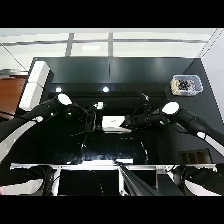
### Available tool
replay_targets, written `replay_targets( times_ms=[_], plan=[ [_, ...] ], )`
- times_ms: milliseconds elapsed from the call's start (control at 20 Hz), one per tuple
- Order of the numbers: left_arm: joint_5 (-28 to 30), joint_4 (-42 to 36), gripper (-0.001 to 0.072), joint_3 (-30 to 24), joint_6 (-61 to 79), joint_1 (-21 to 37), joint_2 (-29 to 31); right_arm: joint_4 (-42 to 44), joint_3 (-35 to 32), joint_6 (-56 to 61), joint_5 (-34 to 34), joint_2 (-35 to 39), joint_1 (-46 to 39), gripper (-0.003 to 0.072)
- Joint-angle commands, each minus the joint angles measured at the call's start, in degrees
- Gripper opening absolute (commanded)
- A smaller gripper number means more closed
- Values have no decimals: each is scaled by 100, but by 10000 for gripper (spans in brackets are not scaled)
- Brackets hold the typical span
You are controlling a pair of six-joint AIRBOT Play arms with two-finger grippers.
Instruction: Fold the box and place the chain.
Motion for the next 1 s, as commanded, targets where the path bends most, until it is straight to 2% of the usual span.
replay_targets(
  times_ms=[0, 150, 350, 650, 950],
  plan=[
    [-11, 2, 402, 0, 4, -4, -2, -173, -2, 111, 109, -2, -4, 19],
    [-9, 2, 403, 0, 2, -4, -2, 133, -2, -76, 181, 2, -20, 19],
    [-11, 2, 403, 0, 4, -4, -2, 693, 0, -525, 647, 7, -275, 19],
    [-9, 2, 403, 0, 4, -4, -2, 289, -7, -492, 944, 13, -737, 19],
    [-11, 2, 402, 0, 4, -4, -2, -463, -46, 59, 385, 9, -424, 19]
  ],
)
